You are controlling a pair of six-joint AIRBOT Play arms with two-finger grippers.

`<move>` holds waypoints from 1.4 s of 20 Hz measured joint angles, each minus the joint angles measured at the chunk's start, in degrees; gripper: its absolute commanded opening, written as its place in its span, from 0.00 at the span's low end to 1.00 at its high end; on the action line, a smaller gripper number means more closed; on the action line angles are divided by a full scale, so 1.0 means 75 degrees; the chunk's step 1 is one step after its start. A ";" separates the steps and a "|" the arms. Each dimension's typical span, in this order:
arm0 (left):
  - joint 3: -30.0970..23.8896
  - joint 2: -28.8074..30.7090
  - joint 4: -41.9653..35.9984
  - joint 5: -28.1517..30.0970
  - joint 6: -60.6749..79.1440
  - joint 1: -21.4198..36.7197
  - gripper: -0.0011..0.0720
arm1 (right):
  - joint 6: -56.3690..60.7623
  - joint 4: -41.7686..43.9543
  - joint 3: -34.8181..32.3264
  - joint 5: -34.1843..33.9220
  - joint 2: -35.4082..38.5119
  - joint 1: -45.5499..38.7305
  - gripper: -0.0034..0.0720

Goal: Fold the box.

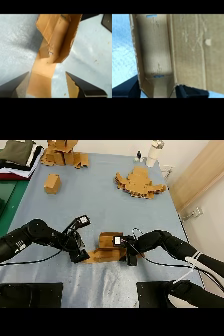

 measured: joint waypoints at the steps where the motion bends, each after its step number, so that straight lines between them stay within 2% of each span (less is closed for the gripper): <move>1: -0.0009 -0.0017 0.0058 0.0032 0.0178 -0.0055 0.96 | 0.0000 0.0000 0.0000 -0.0006 0.0000 0.0000 0.71; 3: -0.0023 -0.0105 0.0114 0.0117 0.0557 -0.0262 0.96 | 0.0000 0.0000 0.0000 -0.0006 0.0000 0.0000 0.71; 9: -0.0032 -0.0510 0.0160 0.1023 0.1795 -0.0985 0.96 | -0.0003 0.0000 0.0000 -0.0006 0.0000 0.0000 0.71; 14: -0.0032 -0.0723 0.0163 0.1320 0.2107 -0.1323 0.96 | 0.0000 0.0000 0.0000 -0.0006 0.0000 0.0000 0.71; 15: -0.0032 -0.0734 0.0160 0.1358 0.2136 -0.1346 0.87 | 0.0000 0.0000 0.0000 -0.0006 0.0000 0.0000 0.71; 16: -0.0032 -0.0752 0.0137 0.1437 0.2154 -0.1373 0.73 | 0.0000 0.0000 0.0000 -0.0006 0.0000 0.0000 0.71; 22: -0.0029 -0.0801 -0.0061 0.1824 0.2226 -0.1550 0.73 | 0.0000 0.0000 0.0000 -0.0006 0.0000 0.0000 0.71; 24: -0.0029 -0.0857 -0.0230 0.1883 0.2232 -0.1577 0.38 | 0.0000 0.0000 0.0000 -0.0003 0.0000 0.0000 0.71; 28: -0.0032 -0.0944 -0.0434 0.1923 0.2247 -0.1597 0.34 | -0.0003 0.0000 0.0000 -0.0003 0.0000 0.0000 0.71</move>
